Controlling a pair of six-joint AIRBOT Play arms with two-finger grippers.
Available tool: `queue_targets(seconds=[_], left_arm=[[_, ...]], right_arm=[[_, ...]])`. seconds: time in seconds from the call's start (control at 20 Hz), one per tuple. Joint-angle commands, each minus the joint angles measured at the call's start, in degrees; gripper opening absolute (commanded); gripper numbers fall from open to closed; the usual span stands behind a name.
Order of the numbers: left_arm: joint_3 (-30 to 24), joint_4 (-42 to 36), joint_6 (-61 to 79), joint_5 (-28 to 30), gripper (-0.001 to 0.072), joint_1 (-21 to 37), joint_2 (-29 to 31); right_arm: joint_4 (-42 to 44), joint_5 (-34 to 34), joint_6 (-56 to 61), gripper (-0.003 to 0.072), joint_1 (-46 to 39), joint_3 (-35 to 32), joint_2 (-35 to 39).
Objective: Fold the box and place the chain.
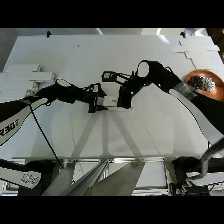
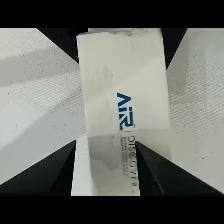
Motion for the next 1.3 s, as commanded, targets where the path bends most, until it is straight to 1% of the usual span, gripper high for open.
queue_targets(seconds=[0.0, 0.1, 0.15, 0.2, 0.25, 0.3, 0.4, 0.5, 0.55, 0.6, 0.75, 0.9, 1.0, 1.25], left_arm=[[0.0, -0.1, -0.2, 0.0, 0.0325, 0.0, 0.0], [0.0, -0.1, -0.2, 0.0, 0.0325, 0.0, 0.0], [0.0, 0.0, -0.2, 0.0, 0.0325, 0.0, 0.0], [0.0, -0.1, -0.2, 0.0, 0.0325, 0.0, 0.0], [0.0, -0.1, -0.2, 0.0, 0.0325, 0.0, 0.0], [0.0, -0.1, -0.2, 0.0, 0.0325, 0.0, 0.0], [0.0, -0.1, -0.2, 0.0, 0.0325, 0.0, 0.0], [0.0, 0.0, -0.2, 0.0, 0.0325, 0.0, 0.0], [0.0, -0.1, -0.2, 0.0, 0.0325, 0.0, 0.0], [0.0, -0.1, -0.2, 0.0, 0.0325, 0.0, 0.0], [0.0, -0.1, -0.2, 0.0, 0.0325, 0.0, 0.0], [0.0, -0.1, -0.2, 0.0, 0.0325, 0.0, 0.0], [0.0, -0.1, -0.2, 0.0, 0.0325, 0.0, 0.0], [0.0, -0.1, -0.2, 0.0, 0.0325, 0.0, 0.0]], right_arm=[[0.5, -0.2, 0.2, 0.0427, 0.0, 0.0, 1.9], [0.5, -0.4, 0.6, 0.0425, 0.0, 0.0, 3.3], [0.9, -0.4, 2.6, 0.0387, -0.2, 0.0, 4.0], [1.8, -0.3, 5.4, 0.029, -0.5, 0.0, 4.3], [3.9, -0.3, 7.9, 0.0082, -1.2, 0.0, 4.5], [7.3, 0.0, 8.7, 0.0014, -1.8, -0.1, 4.4], [17.8, -0.3, 8.5, 0.0014, -3.3, -0.9, 4.4], [29.9, -2.0, 8.0, 0.0014, -5.2, -3.2, 4.4], [33.1, -3.5, 8.0, 0.0014, -5.7, -4.7, 4.4], [34.6, -5.3, 8.6, 0.0014, -6.0, -6.7, 4.4], [35.9, -9.2, 9.0, 0.0014, -5.9, -13.3, 4.0], [35.4, -15.5, 10.3, 0.0013, -5.9, -19.3, 2.7], [35.2, -15.3, 10.7, 0.0013, -5.9, -20.9, 1.2], [35.5, -15.5, 10.5, 0.0013, -5.8, -21.0, 0.8]])
